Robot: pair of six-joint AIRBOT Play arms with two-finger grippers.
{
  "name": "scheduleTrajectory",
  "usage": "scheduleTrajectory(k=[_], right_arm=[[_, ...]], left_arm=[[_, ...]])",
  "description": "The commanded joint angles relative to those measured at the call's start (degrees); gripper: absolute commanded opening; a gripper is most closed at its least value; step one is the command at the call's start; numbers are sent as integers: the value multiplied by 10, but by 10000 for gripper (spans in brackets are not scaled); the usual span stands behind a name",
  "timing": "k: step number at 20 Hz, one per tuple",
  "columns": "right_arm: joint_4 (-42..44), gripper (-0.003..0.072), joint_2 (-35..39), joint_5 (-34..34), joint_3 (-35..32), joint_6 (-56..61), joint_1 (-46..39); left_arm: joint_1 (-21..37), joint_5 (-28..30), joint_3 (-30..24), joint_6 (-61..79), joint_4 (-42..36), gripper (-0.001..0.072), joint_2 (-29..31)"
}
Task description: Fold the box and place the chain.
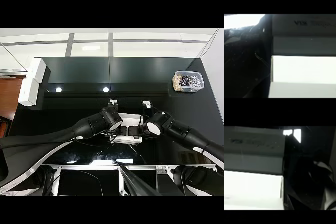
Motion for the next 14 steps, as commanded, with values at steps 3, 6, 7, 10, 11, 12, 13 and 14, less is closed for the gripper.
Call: scheduleTrajectory(k=[3,6,7,10,11,12,13,14], right_arm=[[0,330,-18,0,0,5,0],[1,328,-24,-2,0,13,0],[2,295,-24,-2,0,20,0],[2,56,-24,-4,0,27,0],[2,15,-24,-4,0,27,0],[2,14,-24,-4,0,27,0],[2,14,-24,-4,0,27,0],[2,15,-24,-3,0,27,0]], left_arm=[[0,0,0,0,0,26,0],[0,0,0,0,0,26,0],[0,0,0,0,0,27,0],[0,0,0,0,0,26,0],[0,0,0,0,0,26,0],[0,0,0,0,0,27,0],[0,0,0,0,0,26,0],[0,0,0,0,0,26,0]])
